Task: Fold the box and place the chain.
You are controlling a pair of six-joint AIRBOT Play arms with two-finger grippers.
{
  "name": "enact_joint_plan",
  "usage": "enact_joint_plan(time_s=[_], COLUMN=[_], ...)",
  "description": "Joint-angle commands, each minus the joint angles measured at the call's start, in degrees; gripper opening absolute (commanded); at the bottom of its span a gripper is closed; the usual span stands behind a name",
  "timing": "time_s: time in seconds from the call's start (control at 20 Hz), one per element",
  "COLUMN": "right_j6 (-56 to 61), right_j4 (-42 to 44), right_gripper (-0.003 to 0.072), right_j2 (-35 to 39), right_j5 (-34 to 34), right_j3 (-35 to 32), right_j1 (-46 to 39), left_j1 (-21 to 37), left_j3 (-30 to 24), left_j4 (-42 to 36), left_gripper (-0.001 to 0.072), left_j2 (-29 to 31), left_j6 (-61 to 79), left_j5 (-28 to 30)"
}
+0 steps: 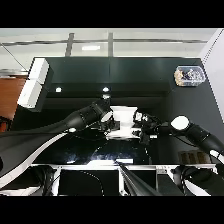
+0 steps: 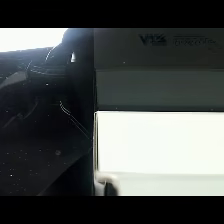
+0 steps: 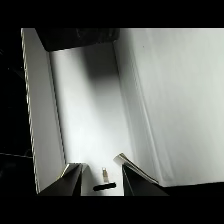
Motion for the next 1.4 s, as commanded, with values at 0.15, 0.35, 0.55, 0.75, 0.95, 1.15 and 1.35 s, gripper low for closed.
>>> enact_joint_plan(time_s=[0.15,0.35,0.55,0.75,0.95,1.15,1.35], right_j6=[0.09,0.13,21.86,52.35,84.39,78.68,72.98], right_j4=[0.15,-0.17,-3.93,-16.39,-23.37,-17.14,-11.02], right_gripper=[0.052,0.0176,0.0049,0.0048,0.0048,0.0048,0.0048], right_j2=[-0.5,-0.5,3.06,10.47,9.57,1.86,-4.5], right_j5=[-1.73,-1.79,2.27,15.8,13.2,23.8,26.03], right_j3=[0.04,0.07,1.62,5.75,2.67,-0.11,-0.35], right_j1=[0.04,0.04,-4.13,-20.11,-41.31,-43.56,-35.52], left_j1=[0.0,0.0,0.0,0.13,0.35,0.35,0.35], left_j3=[0.04,0.04,0.04,0.04,0.04,0.04,0.04], left_j4=[-0.07,-0.07,-0.07,0.35,-0.07,-0.04,-0.04], left_gripper=[0.003,0.003,0.003,0.003,0.003,0.003,0.003], left_j2=[0.04,0.04,0.02,-0.04,-0.31,-0.33,-0.33], left_j6=[0.0,0.0,0.0,0.02,0.0,0.0,0.0], left_j5=[0.15,0.15,0.37,0.39,0.35,0.37,0.35])
